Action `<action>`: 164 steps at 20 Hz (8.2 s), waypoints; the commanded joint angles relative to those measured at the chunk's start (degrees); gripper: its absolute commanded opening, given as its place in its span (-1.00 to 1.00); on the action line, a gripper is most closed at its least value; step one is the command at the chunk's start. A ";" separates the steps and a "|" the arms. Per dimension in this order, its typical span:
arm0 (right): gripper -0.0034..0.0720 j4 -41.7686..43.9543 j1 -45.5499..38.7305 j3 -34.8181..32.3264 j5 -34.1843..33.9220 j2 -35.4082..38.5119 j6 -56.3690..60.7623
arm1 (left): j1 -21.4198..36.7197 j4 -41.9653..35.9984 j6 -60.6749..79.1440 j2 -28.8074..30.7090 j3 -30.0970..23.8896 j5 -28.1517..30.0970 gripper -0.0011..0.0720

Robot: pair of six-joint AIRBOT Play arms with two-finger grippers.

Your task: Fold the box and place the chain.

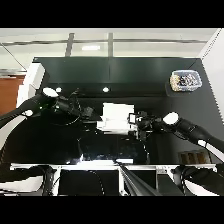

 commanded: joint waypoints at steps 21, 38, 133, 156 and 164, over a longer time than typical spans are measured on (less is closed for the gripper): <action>0.32 -0.02 0.02 -0.02 -0.42 0.04 0.00 | -16.83 24.26 -25.70 -0.04 5.68 14.03 0.36; 0.32 -0.15 0.04 -0.02 -0.11 0.04 0.07 | -32.37 54.88 -61.77 -1.55 13.79 10.60 0.36; 0.07 6.93 0.46 0.42 -0.04 2.01 8.07 | -34.40 58.16 -75.58 -4.26 18.10 8.63 -0.90; -0.88 -16.11 -48.33 -0.79 23.37 15.06 86.09 | -34.40 58.40 -75.14 -4.26 18.05 9.99 -0.90; -0.88 -18.60 -33.94 -2.43 24.48 7.06 81.22 | -34.40 58.40 -75.14 -4.26 18.05 9.75 -0.90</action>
